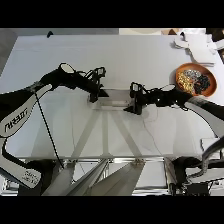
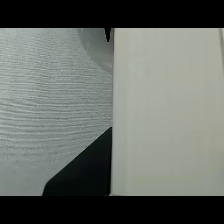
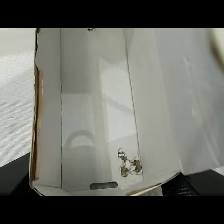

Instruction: Fold the box and place the chain.

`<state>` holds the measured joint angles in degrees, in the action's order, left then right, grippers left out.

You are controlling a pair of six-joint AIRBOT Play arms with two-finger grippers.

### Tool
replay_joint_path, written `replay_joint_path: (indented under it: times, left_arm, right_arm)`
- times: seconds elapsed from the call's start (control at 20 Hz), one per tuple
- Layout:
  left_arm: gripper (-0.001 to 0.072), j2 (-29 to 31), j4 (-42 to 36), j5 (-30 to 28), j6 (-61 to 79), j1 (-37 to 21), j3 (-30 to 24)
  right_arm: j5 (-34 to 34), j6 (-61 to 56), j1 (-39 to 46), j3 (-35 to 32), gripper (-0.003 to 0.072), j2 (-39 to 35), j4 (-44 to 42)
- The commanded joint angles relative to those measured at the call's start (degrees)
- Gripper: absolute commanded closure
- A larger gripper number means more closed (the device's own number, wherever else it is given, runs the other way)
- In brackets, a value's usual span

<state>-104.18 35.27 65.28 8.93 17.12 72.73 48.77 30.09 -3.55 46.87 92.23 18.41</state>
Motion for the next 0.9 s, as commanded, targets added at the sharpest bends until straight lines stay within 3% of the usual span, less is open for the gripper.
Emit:
replay_joint_path:
  times: [0.0,0.25,0.4,0.5,0.6,0.85]
  left_arm:
    - [0.0697,-0.02,0.02,0.07,0.02,0.02,0.02]
    - [0.0697,-0.02,0.02,0.07,0.02,0.0,0.0]
    - [0.0697,-0.02,0.02,0.04,0.02,0.02,0.02]
    - [0.0697,-0.02,0.02,0.07,0.02,0.0,0.0]
    - [0.0697,-0.02,0.02,0.07,0.02,0.02,0.02]
    - [0.0697,-0.02,0.02,0.07,0.02,0.02,0.0]
  right_arm:
    - [-0.22,-0.09,-0.07,0.04,-0.0006,-0.04,0.0]
    - [-0.15,-0.09,-0.07,0.04,-0.0005,-0.04,-0.02]
    - [-0.13,-0.09,-0.07,0.04,0.0082,-0.04,-0.02]
    - [-0.13,-0.09,-0.07,0.04,0.0099,-0.04,0.0]
    - [-0.13,-0.09,-0.07,0.04,0.0213,-0.02,0.0]
    - [-0.15,-0.09,-0.07,0.04,0.0225,-0.04,0.0]
